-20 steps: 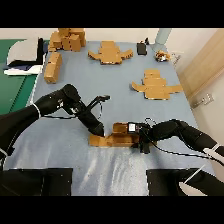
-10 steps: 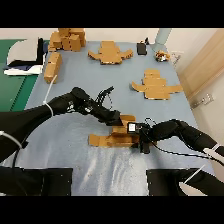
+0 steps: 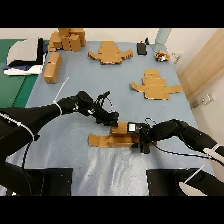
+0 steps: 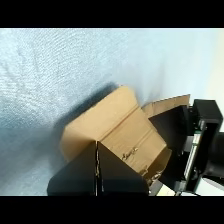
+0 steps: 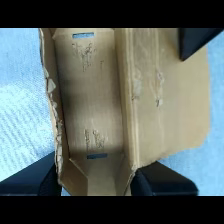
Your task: Fold the box.
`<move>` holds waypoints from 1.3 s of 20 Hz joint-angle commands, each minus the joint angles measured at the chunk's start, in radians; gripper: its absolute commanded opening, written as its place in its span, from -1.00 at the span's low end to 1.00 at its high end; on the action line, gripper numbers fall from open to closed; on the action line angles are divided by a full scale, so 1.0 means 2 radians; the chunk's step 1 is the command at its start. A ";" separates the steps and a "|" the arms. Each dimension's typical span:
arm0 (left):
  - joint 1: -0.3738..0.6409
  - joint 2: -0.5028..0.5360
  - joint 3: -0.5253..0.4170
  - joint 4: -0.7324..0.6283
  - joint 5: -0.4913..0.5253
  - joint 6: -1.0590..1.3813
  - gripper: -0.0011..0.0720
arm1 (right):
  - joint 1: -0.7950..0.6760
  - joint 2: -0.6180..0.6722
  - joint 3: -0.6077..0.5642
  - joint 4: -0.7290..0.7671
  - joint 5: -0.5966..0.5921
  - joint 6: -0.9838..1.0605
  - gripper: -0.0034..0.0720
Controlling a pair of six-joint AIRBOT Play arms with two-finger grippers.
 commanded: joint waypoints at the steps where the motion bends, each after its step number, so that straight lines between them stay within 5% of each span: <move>1: -0.002 -0.002 0.000 0.010 0.007 -0.007 -0.93 | 0.000 0.000 0.000 0.000 0.000 0.000 0.44; 6: -0.001 0.011 0.000 -0.007 0.021 0.066 -0.94 | 0.000 0.000 0.000 0.000 0.000 0.000 0.44; 9: 0.009 0.073 -0.013 -0.002 0.012 0.143 -0.94 | 0.000 0.000 0.000 0.000 0.000 0.000 0.44; 14: 0.082 0.256 -0.135 0.071 0.010 0.180 -0.94 | 0.000 0.000 0.000 0.000 0.000 0.000 0.44; 17: 0.124 0.337 -0.210 0.080 -0.017 0.317 -0.94 | 0.000 0.000 0.000 0.000 0.000 0.000 0.44; 26: 0.014 0.317 -0.242 0.117 0.015 0.554 -0.93 | 0.000 0.000 0.000 0.000 0.000 0.000 0.44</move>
